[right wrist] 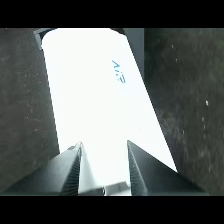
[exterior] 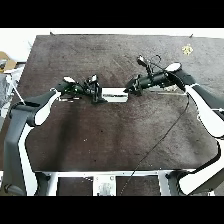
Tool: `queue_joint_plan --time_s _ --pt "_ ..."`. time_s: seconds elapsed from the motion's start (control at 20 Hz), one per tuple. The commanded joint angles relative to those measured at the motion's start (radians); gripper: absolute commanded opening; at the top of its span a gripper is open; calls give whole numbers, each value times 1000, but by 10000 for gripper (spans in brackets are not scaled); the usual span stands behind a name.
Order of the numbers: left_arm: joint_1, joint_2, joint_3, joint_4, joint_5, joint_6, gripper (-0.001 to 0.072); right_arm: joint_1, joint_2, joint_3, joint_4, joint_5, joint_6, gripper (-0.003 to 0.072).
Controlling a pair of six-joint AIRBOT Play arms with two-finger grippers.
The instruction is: Fold the box and place the chain.
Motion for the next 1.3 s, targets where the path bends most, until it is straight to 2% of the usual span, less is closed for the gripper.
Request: queue_joint_plan --time_s 0.0,0.3,0.35,0.4,0.75,0.8,0.85,0.95,1.0,1.25 --pt "0 0 0 0 0 0 354 10 21 -50 121 -49 -196 346" --pt "0 0 0 0 0 0 354 89 2 -49 145 -72 -299 349" --pt "0 0 0 0 0 0 354 97 -9 -49 137 -82 -305 420" --pt "0 0 0 0 0 0 354 100 -18 -48 130 -100 -305 429" --pt "0 0 0 0 0 0 354 100 -26 -48 90 -121 -304 426" --pt "0 0 0 0 0 0 354 100 -26 -48 79 -133 -304 414" --pt "0 0 0 0 0 0 354 100 -26 -48 68 -146 -303 366" --pt "0 0 0 0 0 0 354 100 -26 -48 52 -182 -303 365" --pt "0 0 0 0 0 0 354 100 -26 -48 50 -201 -303 296" --pt "0 0 0 0 0 0 354 100 -26 -32 50 -255 -305 297"
